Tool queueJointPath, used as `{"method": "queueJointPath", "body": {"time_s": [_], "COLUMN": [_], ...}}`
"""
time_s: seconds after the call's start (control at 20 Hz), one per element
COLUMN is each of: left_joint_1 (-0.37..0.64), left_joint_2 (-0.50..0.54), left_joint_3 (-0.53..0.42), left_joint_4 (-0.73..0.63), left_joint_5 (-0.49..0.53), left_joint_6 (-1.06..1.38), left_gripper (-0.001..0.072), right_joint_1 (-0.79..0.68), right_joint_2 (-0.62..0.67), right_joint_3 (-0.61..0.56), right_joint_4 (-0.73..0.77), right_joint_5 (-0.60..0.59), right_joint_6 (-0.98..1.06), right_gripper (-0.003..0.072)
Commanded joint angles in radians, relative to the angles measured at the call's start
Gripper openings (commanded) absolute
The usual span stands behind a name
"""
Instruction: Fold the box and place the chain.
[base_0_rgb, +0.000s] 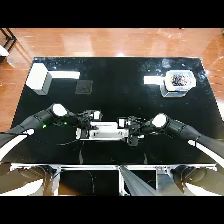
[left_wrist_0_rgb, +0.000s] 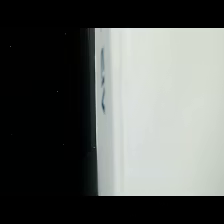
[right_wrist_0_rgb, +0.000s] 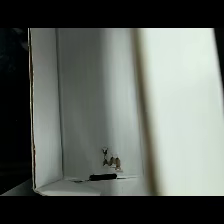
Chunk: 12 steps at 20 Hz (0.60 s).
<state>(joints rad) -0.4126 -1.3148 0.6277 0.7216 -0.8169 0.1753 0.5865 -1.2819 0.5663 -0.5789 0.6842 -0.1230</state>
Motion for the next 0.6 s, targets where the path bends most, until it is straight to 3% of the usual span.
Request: {"method": "queueJointPath", "body": {"time_s": [0.0, 0.55], "left_joint_1": [0.0, 0.0], "left_joint_2": [0.0, 0.0], "left_joint_3": [0.0, 0.0], "left_joint_4": [0.0, 0.0], "left_joint_5": [0.005, 0.005], "left_joint_6": [0.0, 0.0], "left_gripper": [0.0022, 0.0022], "right_joint_1": [0.002, 0.002], "right_joint_2": [0.0, 0.0], "right_joint_3": [-0.001, 0.0], "right_joint_4": [-0.002, 0.005], "right_joint_5": [-0.01, -0.023], "right_joint_6": [0.008, 0.006], "right_gripper": [0.0601, 0.0602]}}
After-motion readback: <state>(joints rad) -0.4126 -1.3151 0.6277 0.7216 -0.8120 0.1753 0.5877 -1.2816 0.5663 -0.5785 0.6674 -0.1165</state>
